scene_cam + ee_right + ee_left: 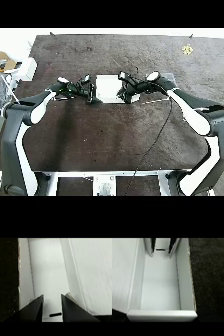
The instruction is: Fold the box and place the chain.
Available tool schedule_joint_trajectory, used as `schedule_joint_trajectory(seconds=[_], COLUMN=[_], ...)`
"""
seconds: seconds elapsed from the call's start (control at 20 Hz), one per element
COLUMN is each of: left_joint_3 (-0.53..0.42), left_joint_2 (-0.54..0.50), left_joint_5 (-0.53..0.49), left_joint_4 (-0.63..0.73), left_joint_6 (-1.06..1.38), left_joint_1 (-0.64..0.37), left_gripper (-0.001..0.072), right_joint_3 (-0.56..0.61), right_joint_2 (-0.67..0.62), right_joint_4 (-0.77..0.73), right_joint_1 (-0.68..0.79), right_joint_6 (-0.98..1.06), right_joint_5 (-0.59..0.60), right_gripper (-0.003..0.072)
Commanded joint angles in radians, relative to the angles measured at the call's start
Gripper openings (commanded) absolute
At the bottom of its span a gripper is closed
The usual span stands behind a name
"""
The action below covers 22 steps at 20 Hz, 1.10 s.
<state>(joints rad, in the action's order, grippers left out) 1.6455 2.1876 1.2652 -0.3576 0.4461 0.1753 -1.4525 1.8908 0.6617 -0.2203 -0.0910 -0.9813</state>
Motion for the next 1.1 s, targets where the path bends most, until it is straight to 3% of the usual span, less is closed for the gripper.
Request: schedule_joint_trajectory(seconds=[0.0,0.05,0.2,0.25,0.5,0.55,0.6,0.7,0.85,1.05], left_joint_3=[0.0,0.0,0.0,0.0,0.0,0.0,0.0,0.0,0.0,0.0], left_joint_2=[0.0,0.0,0.0,0.0,0.0,0.0,0.0,0.0,0.0,0.0], left_joint_5=[-0.001,-0.001,-0.001,-0.001,-0.001,-0.001,-0.001,-0.001,-0.001,-0.001], left_joint_4=[0.0,0.0,0.0,0.0,0.0,0.0,0.0,0.0,0.0,0.001], left_joint_6=[0.0,0.0,0.0,0.0,0.0,0.0,0.0,0.0,0.0,0.0], left_joint_1=[0.0,0.0,0.0,0.0,0.0,0.0,0.0,0.0,0.0,0.0], left_gripper=[0.0345,0.0346,0.0345,0.0345,0.0345,0.0345,0.0345,0.0345,0.0346,0.0345], right_joint_3=[0.0,0.0,0.0,0.0,0.0,-0.001,-0.002,-0.009,-0.074,-0.182], right_joint_2=[0.005,0.005,0.005,0.004,0.002,0.002,0.002,0.002,0.001,-0.046], right_joint_4=[-0.008,-0.007,0.003,0.013,0.06,0.06,0.061,0.077,0.282,0.566], right_joint_1=[-0.008,-0.008,-0.008,-0.008,-0.007,-0.007,-0.006,-0.003,0.003,0.006], right_joint_6=[-0.011,-0.011,-0.011,-0.011,-0.01,-0.01,-0.002,0.059,0.346,0.771], right_joint_5=[0.021,0.021,0.021,0.022,0.021,0.021,0.022,0.025,0.001,-0.119], right_gripper=[0.0393,0.0476,0.0483,0.0652,0.0674,0.0655,0.0496,0.0249,0.0006,0.0007])
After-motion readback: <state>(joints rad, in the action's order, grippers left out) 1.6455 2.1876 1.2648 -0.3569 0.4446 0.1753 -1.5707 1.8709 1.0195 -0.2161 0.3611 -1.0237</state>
